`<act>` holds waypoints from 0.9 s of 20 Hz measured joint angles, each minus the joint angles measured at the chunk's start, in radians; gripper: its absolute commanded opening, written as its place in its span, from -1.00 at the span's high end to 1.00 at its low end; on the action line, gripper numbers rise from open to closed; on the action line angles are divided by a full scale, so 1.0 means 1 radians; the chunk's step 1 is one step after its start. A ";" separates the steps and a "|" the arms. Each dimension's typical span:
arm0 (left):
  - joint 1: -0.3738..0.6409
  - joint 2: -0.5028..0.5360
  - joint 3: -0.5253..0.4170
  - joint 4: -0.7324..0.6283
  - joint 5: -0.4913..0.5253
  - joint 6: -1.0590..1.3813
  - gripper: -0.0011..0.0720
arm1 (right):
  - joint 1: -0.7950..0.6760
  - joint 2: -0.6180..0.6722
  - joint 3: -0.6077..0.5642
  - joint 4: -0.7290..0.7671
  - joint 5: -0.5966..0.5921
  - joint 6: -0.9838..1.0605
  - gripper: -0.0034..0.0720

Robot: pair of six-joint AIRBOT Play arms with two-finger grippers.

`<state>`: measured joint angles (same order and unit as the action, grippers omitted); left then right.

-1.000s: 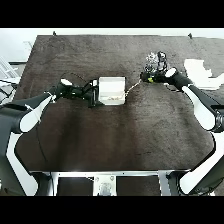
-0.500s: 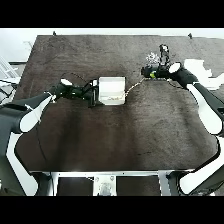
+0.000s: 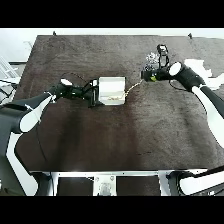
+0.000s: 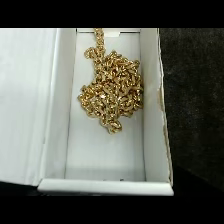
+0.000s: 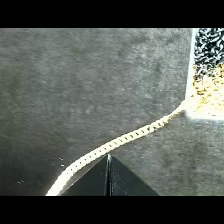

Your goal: Fold the box and place the chain.

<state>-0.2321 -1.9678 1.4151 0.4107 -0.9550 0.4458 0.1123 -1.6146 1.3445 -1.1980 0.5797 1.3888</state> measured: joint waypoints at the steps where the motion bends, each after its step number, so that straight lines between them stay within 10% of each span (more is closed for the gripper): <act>1: 0.000 0.000 0.000 0.000 0.000 0.000 0.18 | 0.020 0.027 -0.052 -0.012 -0.070 0.021 0.27; 2: 0.000 0.000 0.000 0.000 0.000 0.000 0.18 | 0.036 0.042 -0.097 -0.024 -0.138 0.038 -0.57; 3: 0.000 0.000 0.000 0.000 0.000 0.000 0.18 | 0.050 0.050 -0.139 -0.032 -0.205 0.057 -0.68; 18: 0.000 0.000 0.000 -0.001 -0.005 0.000 0.18 | 0.023 -0.163 -0.089 -0.064 -0.418 0.198 -0.21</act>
<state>-0.2321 -1.9678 1.4151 0.4099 -0.9600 0.4458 0.1352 -1.7771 1.2556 -1.2617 0.1616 1.5864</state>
